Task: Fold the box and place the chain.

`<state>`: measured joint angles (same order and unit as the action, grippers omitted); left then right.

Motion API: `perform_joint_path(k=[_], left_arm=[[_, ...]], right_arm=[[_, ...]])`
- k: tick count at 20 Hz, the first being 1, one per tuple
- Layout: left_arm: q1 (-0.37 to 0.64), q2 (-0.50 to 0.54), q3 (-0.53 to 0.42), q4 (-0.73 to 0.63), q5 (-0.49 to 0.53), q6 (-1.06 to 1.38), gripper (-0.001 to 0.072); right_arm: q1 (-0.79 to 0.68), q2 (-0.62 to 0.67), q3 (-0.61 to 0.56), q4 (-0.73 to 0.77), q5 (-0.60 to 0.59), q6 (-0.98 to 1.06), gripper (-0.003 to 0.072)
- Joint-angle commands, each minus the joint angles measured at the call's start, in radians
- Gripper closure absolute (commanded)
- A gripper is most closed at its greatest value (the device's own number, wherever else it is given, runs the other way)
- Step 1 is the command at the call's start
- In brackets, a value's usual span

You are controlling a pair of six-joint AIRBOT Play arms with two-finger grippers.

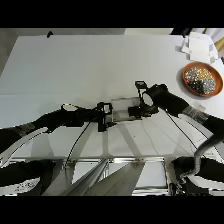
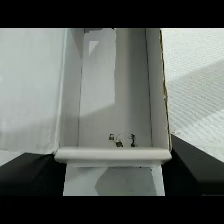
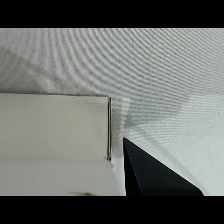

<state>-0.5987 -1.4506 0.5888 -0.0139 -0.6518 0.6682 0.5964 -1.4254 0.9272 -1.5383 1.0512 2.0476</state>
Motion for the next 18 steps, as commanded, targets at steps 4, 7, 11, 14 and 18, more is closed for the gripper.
perform_joint_path(k=[4,7,11,14,18], left_arm=[[0.000,0.000,0.000,0.000,0.000,0.000,0.0500],[0.000,0.000,0.000,0.000,0.000,0.000,0.0500],[0.000,0.000,0.000,0.000,0.001,0.000,0.0500],[0.000,0.000,0.000,0.000,0.000,0.000,0.0500],[0.000,0.000,0.000,0.000,0.000,0.000,0.0500]], right_arm=[[0.001,-0.013,-0.001,0.001,-0.004,-0.010,0.0668],[0.001,-0.012,0.000,0.002,-0.004,-0.041,0.0663],[0.001,0.023,0.000,0.002,0.013,-0.121,0.0276],[-0.001,0.109,0.000,-0.011,0.035,-0.216,0.0231],[-0.078,0.307,0.008,-0.023,0.069,-0.321,0.0299]])
